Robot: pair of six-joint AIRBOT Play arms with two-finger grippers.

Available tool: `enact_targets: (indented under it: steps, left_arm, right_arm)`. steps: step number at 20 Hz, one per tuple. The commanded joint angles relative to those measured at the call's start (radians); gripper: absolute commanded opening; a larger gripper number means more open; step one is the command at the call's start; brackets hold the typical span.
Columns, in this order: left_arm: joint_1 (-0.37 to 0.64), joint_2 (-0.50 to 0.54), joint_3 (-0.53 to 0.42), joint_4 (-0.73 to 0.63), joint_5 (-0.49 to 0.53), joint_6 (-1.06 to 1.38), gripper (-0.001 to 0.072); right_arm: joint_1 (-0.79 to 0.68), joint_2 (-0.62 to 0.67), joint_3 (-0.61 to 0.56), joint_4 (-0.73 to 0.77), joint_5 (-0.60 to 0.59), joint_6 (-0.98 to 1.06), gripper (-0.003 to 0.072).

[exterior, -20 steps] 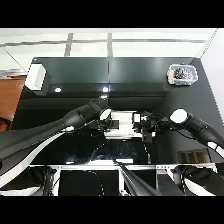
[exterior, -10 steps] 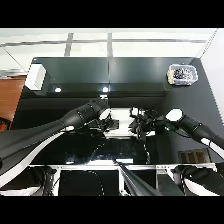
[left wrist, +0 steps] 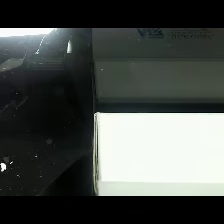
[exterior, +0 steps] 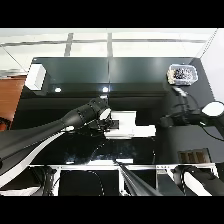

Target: Fold the box and place the chain.

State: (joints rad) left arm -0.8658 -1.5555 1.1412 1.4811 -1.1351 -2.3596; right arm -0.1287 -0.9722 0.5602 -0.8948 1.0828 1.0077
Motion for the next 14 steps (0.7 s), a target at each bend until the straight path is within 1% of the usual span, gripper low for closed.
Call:
enact_targets:
  steps: [1, 3, 5, 7, 9, 11, 12, 13, 14]
  left_arm:
    - [0.000, 0.000, 0.001, 0.002, 0.001, 0.000, 0.0025]
    - [0.000, 0.000, 0.001, 0.002, 0.000, 0.000, 0.0025]
    - [0.000, 0.000, 0.001, 0.002, 0.000, 0.000, 0.0025]
    - [0.000, 0.000, 0.001, 0.002, 0.001, 0.000, 0.0025]
    - [0.000, 0.000, 0.001, 0.000, 0.001, 0.000, 0.0025]
    - [0.000, 0.000, 0.001, 0.000, 0.000, 0.000, 0.0025]
    - [0.000, 0.000, 0.001, -0.001, 0.000, 0.000, 0.0025]
    - [0.000, 0.000, 0.001, -0.001, 0.000, 0.000, 0.0025]
    - [0.000, 0.000, 0.001, -0.001, 0.001, 0.000, 0.0025]
  right_arm:
    - [-0.224, -0.024, -0.106, 0.075, 0.033, 0.248, 0.0014]
    - [-0.191, -0.092, -0.153, 0.146, 0.064, 0.183, 0.0014]
    - [-0.109, -0.162, -0.163, 0.215, 0.058, 0.126, 0.0014]
    - [-0.019, -0.216, -0.162, 0.362, 0.058, 0.026, 0.0014]
    - [0.051, -0.239, -0.142, 0.497, 0.061, -0.086, 0.0014]
    - [0.082, -0.239, -0.081, 0.479, 0.085, -0.092, 0.0016]
    - [0.092, -0.239, -0.052, 0.457, 0.106, -0.091, 0.0084]
    - [0.102, -0.239, -0.030, 0.447, 0.124, -0.088, 0.0312]
    - [0.115, -0.239, -0.020, 0.454, 0.138, -0.089, 0.0425]
